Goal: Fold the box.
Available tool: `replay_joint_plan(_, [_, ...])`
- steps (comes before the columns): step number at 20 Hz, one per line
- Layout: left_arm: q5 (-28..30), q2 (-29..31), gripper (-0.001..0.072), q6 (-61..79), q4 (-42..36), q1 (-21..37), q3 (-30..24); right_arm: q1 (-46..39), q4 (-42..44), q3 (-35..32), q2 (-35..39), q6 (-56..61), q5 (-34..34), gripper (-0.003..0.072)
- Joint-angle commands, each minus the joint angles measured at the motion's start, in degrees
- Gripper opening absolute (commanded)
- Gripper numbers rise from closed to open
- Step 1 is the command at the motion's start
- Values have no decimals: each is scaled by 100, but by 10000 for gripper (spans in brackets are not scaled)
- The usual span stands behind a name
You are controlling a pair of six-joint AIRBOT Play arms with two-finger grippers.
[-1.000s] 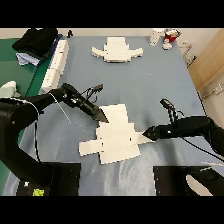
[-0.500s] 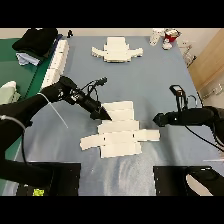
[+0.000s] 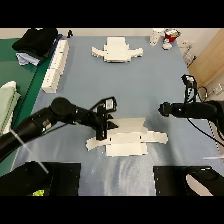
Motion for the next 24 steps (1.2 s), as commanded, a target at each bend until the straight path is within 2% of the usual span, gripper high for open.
replay_joint_plan(1, [1845, 710, 6, 133, 31, -907, -791, 0, 28, 15, 0, 155, 138, 403])
replay_joint_plan(3, [2555, 782, 7, 310, 39, -1394, -1102, 0, 72, 15, 0, 155, 168, 403])
replay_joint_plan(6, [3069, 647, 8, 439, 46, -1845, -1390, 0, 151, 15, 0, 155, 170, 403])
replay_joint_plan(14, [3121, 382, 11, 437, 44, -1882, -1423, 0, 186, 13, -2, 155, 168, 403])
replay_joint_plan(16, [2911, 382, 11, 437, 44, -1751, -1410, 0, 192, 13, -2, 155, 168, 403])
replay_joint_plan(21, [1377, 372, 11, 437, 46, -931, -999, 0, 195, 13, -7, 155, 170, 403])
replay_joint_plan(24, [1003, 369, 11, 428, 42, -608, -776, 0, 223, 13, -7, 155, 170, 403])
